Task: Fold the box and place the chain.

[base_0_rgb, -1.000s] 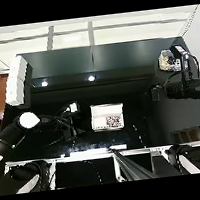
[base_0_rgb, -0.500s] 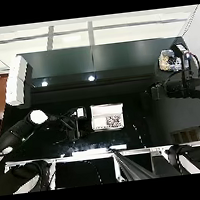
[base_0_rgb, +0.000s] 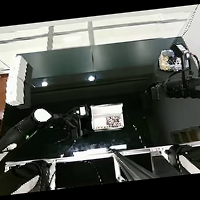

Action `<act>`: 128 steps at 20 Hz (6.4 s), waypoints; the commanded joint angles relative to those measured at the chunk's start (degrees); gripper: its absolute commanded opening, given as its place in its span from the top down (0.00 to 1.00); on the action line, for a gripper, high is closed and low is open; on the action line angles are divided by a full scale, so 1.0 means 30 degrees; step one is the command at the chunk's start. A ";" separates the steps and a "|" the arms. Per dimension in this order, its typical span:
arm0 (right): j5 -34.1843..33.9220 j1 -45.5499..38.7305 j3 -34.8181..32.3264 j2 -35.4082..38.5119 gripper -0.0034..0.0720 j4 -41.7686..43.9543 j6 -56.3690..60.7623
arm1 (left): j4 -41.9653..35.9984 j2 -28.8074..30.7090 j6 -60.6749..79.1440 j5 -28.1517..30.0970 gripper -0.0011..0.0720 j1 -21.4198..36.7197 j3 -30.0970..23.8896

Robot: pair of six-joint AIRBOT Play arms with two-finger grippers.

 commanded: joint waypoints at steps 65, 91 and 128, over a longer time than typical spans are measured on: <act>-0.0386 0.7730 -0.0699 -0.5770 0.14 0.2208 -1.8659 | -0.1501 -0.1894 0.1829 0.1231 0.45 -0.1785 0.1151; -0.1457 0.7730 -0.1428 -0.6426 0.67 0.2907 -1.8382 | -0.1501 -0.1894 0.1829 0.1231 0.45 -0.1785 0.1151; 0.3483 0.4962 -0.0678 -0.4320 0.96 0.2892 -0.8568 | -0.1501 -0.1894 0.1829 0.1231 0.45 -0.1785 0.1151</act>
